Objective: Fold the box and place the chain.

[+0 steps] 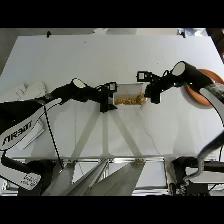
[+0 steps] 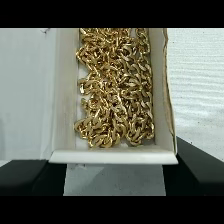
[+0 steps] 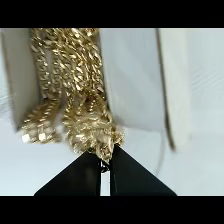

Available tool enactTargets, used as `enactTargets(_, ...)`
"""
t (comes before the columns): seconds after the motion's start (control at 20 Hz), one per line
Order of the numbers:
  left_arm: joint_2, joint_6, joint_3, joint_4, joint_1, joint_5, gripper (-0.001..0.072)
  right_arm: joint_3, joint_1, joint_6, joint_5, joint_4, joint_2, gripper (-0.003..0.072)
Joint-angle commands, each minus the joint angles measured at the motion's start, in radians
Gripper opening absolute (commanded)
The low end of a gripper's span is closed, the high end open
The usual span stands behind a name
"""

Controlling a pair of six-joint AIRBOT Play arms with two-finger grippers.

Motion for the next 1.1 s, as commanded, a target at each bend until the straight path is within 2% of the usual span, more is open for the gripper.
enactTargets(0.0,0.000,0.000,0.000,0.000,0.000,0.000,0.0217,0.002,0.000,0.036,0.095,0.015,0.089,0.0013)
enactTargets(0.15,0.000,0.000,0.000,0.000,0.000,0.000,0.0218,0.002,0.000,0.036,0.173,0.082,0.148,0.0013)
enactTargets(0.5,0.000,0.000,0.000,0.000,0.000,0.000,0.0217,0.003,0.006,0.034,0.182,0.417,0.174,0.0012)
enactTargets(0.7,0.000,0.000,0.000,0.000,0.000,0.000,0.0217,0.003,0.056,0.034,0.140,0.435,0.174,0.0012)
enactTargets(0.9,0.000,0.000,0.000,0.000,0.000,0.000,0.0218,0.003,0.099,0.035,0.023,0.321,0.174,0.0026)
enactTargets(0.95,0.000,0.000,0.000,0.000,0.000,0.000,0.0218,0.003,0.099,0.034,0.022,0.319,0.174,0.0196)
enactTargets(1.0,0.000,0.000,0.000,0.000,0.000,0.000,0.0217,0.003,0.098,0.034,0.022,0.316,0.174,0.0409)
enactTargets(1.05,0.000,0.000,0.000,0.000,0.000,0.000,0.0217,0.003,0.099,0.034,0.029,0.310,0.174,0.0421)
